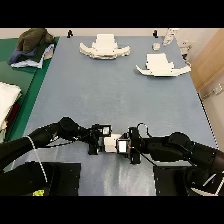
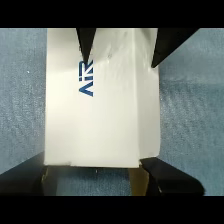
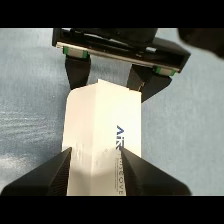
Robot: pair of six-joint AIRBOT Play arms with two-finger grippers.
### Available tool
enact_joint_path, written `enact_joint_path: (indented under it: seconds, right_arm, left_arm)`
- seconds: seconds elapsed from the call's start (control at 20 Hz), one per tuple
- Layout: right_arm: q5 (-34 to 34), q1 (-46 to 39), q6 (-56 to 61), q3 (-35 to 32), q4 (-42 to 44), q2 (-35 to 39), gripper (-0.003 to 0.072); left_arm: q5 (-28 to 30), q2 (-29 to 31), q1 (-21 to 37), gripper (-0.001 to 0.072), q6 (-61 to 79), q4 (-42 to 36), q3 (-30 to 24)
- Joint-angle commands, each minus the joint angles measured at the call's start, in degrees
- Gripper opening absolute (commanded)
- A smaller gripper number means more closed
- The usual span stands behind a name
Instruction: Fold the box.
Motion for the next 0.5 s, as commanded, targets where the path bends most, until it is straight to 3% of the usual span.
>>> enact_joint_path:
  seconds: [0.0, 0.35, 0.45]
  right_arm:
    - [1.75, 0.07, 0.20, -0.50, -2.27, 0.13, 0.0477]
    - [1.70, 0.50, 6.54, -0.33, -3.43, 1.42, 0.0457]
    - [1.25, 2.05, 11.82, 0.31, -9.01, 2.23, 0.0457]
  left_arm:
    - [0.02, 0.04, 0.04, 0.0511, 0.02, 0.02, 0.07]
    - [0.02, 0.04, 0.04, 0.0511, 0.02, 0.02, 0.07]
    - [0.04, 0.04, 0.04, 0.0511, 0.02, 0.02, 0.07]
